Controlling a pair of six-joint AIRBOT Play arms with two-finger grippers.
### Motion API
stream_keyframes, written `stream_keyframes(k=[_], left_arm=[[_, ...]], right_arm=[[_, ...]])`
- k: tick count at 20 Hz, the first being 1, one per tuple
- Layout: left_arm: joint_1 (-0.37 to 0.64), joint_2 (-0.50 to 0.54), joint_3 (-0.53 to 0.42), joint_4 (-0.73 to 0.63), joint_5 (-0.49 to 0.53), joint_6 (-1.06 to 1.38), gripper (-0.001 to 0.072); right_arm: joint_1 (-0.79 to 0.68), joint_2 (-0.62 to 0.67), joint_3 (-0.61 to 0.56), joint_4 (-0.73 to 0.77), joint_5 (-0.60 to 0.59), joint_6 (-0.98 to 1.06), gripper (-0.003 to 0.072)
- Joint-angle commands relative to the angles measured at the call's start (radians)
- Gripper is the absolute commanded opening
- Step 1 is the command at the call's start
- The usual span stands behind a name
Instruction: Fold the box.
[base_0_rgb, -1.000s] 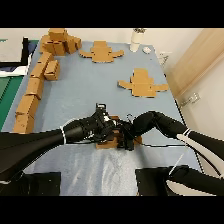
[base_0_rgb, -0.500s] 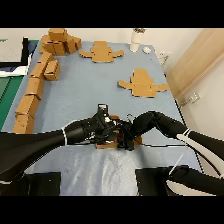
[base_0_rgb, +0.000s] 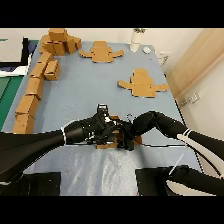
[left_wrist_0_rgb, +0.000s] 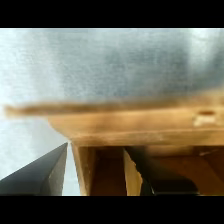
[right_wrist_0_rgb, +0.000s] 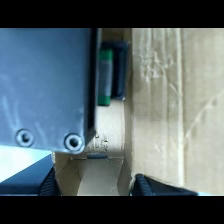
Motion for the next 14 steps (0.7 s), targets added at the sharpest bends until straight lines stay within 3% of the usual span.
stream_keyframes(k=[1,2,9,11,14], left_arm=[[0.000,-0.012,0.001,0.029,-0.028,-0.019,0.0482],[0.000,-0.018,0.001,0.029,-0.031,-0.019,0.0361],[-0.002,-0.044,0.001,0.027,-0.023,-0.058,0.0340],[-0.002,-0.044,0.001,0.027,-0.018,-0.070,0.0033],[-0.002,-0.044,0.001,0.023,-0.018,-0.070,0.0017]], right_arm=[[0.000,0.000,0.001,0.001,0.000,0.000,0.0501],[0.000,0.000,0.001,0.000,0.000,0.000,0.0501],[0.000,0.000,0.001,0.000,0.000,0.000,0.0501],[0.000,0.000,0.001,0.000,0.000,0.000,0.0501],[0.000,0.000,0.001,0.000,0.000,0.000,0.0502]])
